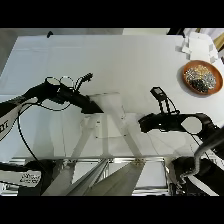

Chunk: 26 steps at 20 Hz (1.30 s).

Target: Fold the box and place the chain.

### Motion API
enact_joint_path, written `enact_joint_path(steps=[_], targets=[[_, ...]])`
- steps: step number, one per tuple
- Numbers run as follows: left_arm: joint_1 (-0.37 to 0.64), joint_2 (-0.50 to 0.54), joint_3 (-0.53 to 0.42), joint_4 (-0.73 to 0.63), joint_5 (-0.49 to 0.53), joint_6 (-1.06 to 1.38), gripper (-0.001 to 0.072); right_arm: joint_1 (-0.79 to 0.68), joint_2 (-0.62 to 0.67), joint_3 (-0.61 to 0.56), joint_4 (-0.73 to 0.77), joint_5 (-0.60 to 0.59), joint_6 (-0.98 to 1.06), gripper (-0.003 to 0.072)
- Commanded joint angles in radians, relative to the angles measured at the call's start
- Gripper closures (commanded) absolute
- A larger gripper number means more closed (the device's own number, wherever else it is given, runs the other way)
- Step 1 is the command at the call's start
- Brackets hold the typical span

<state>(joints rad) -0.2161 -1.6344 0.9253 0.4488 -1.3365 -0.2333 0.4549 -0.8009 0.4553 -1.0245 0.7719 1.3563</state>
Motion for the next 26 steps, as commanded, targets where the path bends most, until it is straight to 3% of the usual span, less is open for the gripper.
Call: enact_joint_path(steps=[1, 3, 6, 7, 8, 9, 10, 15, 22, 26], targets=[[-0.007, -0.001, 0.001, 0.091, 0.009, 0.013, 0.0611, 0.001, 0.001, 0.000, 0.001, -0.001, 0.001, 0.0672], [-0.007, -0.001, 0.001, 0.146, 0.005, 0.013, 0.0706, 0.001, 0.001, 0.000, 0.001, -0.001, 0.001, 0.0672], [-0.009, 0.010, 0.001, 0.151, 0.004, 0.013, 0.0708, 0.001, 0.001, 0.000, 0.013, 0.000, 0.001, 0.0667], [-0.010, 0.020, 0.001, 0.151, 0.003, 0.014, 0.0708, 0.001, 0.001, 0.000, 0.016, 0.003, 0.001, 0.0597], [-0.010, 0.037, 0.001, 0.152, 0.002, 0.014, 0.0708, 0.001, 0.001, 0.002, 0.016, 0.018, 0.001, 0.0458], [-0.010, 0.061, 0.001, 0.155, 0.002, 0.021, 0.0708, 0.001, 0.001, 0.010, 0.011, 0.045, 0.001, 0.0364], [-0.010, 0.089, 0.001, 0.159, 0.000, 0.039, 0.0708, 0.001, 0.003, 0.023, 0.006, 0.081, 0.001, 0.0334], [-0.015, 0.241, 0.001, 0.154, 0.001, 0.059, 0.0708, 0.001, 0.066, 0.074, -0.021, 0.209, 0.001, 0.0337], [-0.095, 0.448, 0.000, 0.197, 0.000, 0.121, 0.0714, 0.001, 0.276, 0.074, -0.099, 0.405, 0.001, 0.0342], [-0.108, 0.594, -0.043, 0.230, 0.036, 0.051, 0.0716, 0.001, 0.350, 0.074, -0.115, 0.439, 0.001, 0.0343]])
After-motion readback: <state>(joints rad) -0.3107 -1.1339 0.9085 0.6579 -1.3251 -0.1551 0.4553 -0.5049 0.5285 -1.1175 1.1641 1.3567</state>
